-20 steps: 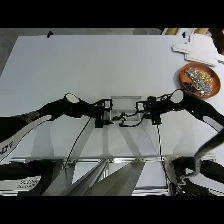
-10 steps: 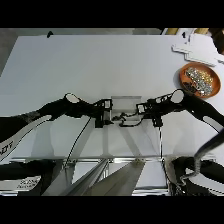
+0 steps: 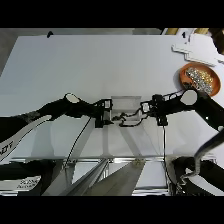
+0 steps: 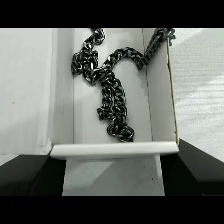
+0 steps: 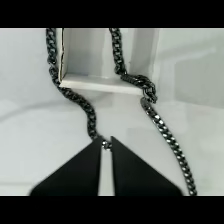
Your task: Fold the box and place the chain.
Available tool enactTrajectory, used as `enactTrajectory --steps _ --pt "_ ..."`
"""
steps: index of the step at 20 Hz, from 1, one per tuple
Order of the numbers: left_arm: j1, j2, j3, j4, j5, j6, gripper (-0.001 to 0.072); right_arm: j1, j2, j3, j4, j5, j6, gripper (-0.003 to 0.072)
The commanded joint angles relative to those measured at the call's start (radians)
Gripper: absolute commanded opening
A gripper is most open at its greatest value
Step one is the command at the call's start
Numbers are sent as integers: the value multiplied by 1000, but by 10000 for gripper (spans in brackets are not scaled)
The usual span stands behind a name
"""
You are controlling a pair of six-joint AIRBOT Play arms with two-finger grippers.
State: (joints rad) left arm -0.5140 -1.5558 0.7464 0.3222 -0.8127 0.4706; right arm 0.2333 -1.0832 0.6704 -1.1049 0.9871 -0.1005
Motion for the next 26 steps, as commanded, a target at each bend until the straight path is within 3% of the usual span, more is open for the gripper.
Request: enactTrajectory --steps 1,14,18,19,22,26 --pt "-1 1 0 0 0 0 9 -1 4 -14 -3 -19 25 214" --pt "-1 1 0 0 0 0 9 5 -204 -19 -16 -89 -13 199" --pt "-1 1 0 0 0 0 9 5 -205 -19 -16 -110 -13 75" --pt "-1 1 0 0 0 0 9 5 -205 -19 -16 -108 -13 21" --pt "-1 1 0 0 0 0 9 4 -164 -19 -23 -85 -12 21" --pt "-1 1 0 0 0 0 9 4 5 -19 -21 -43 0 20"
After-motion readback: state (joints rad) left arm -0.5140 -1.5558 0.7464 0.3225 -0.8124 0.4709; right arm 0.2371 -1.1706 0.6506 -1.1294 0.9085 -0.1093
